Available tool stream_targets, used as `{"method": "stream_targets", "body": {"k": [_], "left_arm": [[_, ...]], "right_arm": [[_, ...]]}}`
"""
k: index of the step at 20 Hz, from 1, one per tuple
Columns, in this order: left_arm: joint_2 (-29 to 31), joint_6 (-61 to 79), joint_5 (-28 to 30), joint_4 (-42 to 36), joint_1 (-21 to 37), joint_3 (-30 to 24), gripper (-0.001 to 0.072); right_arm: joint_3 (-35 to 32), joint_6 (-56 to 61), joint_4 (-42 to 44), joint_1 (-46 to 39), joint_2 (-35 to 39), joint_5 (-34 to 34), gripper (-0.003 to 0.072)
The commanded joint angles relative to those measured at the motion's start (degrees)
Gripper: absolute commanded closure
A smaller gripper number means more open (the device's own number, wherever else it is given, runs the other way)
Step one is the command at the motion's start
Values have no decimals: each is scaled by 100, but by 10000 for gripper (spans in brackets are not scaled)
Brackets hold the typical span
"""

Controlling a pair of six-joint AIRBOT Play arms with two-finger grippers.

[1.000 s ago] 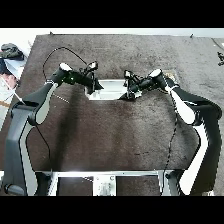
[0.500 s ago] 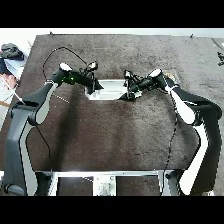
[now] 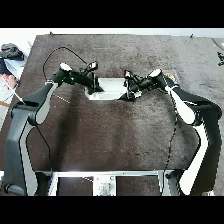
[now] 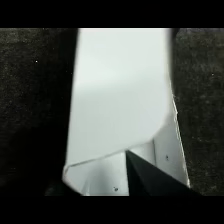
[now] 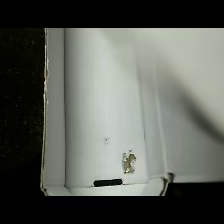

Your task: Fold the box and place the chain.

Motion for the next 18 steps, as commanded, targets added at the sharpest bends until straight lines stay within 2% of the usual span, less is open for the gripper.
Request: {"method": "stream_targets", "body": {"k": [1,8,12,14,15,16,17,18], "left_arm": [[20,-13,-273,-15,20,0,315],[507,-601,-1523,-33,568,4,315],[697,-787,-2304,-636,704,2,316],[697,-798,-2361,-699,706,-2,317],[695,-859,-2332,-654,706,-4,408],[695,-874,-2332,-643,706,-9,590],[695,-868,-2299,-640,688,-9,688],[695,-870,-2212,-638,643,-9,697]], "right_arm": [[-2,4,0,4,-4,4,279],[-2,4,0,4,-4,4,279],[-2,4,0,7,-4,2,279],[-2,4,0,4,-4,2,278],[-2,4,0,7,-4,2,279],[-2,4,0,9,-4,2,279],[-2,4,0,9,-4,4,278],[-2,4,0,9,-4,2,279]]}}
